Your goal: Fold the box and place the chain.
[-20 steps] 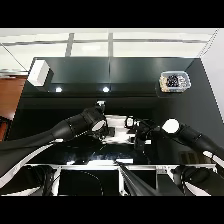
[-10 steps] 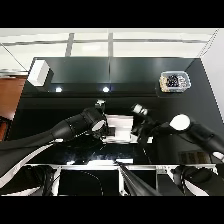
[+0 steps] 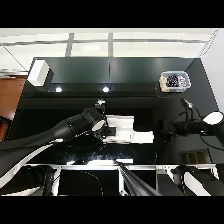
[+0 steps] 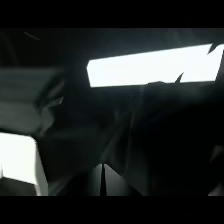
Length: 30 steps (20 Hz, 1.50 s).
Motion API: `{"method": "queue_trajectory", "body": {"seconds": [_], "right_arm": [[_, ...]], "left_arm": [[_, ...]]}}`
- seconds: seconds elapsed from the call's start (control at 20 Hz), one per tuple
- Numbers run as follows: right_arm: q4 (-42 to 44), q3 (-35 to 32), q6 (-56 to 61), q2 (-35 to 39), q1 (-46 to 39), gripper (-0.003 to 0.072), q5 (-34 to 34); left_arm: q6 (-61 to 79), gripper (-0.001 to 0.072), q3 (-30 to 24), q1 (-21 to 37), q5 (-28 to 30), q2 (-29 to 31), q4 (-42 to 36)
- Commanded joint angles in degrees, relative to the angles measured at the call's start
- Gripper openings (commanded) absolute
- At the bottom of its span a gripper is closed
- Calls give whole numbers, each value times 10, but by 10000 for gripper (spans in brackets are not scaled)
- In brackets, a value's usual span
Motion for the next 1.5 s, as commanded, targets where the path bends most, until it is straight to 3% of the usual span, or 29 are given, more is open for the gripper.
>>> {"method": "queue_trajectory", "body": {"seconds": [0.0,0.2,0.3,0.35,0.4,0.45,0.7,1.0,1.15,1.3,1.45], "right_arm": [[51,-22,21,-82,20,13,31],[255,-20,-130,-161,124,13,18],[324,0,-210,-162,133,16,60],[327,15,-233,-161,133,67,91],[318,30,-235,-160,133,359,115],[309,43,-235,-160,133,594,136],[307,55,-228,-160,148,592,120],[272,73,-117,-160,257,590,-16],[106,121,75,-160,333,507,-80],[-80,174,295,-160,426,507,-120],[-251,219,518,-160,497,490,-111]], "left_arm": [[0,33,0,0,0,0,0],[0,33,0,0,0,0,1],[0,33,0,0,0,0,0],[0,33,0,0,0,0,1],[0,33,0,0,0,0,0],[0,33,0,0,0,0,0],[0,33,0,0,0,0,0],[0,33,0,0,0,0,0],[0,33,0,0,1,0,1],[0,33,0,0,1,0,0],[0,33,0,0,0,0,0]]}}
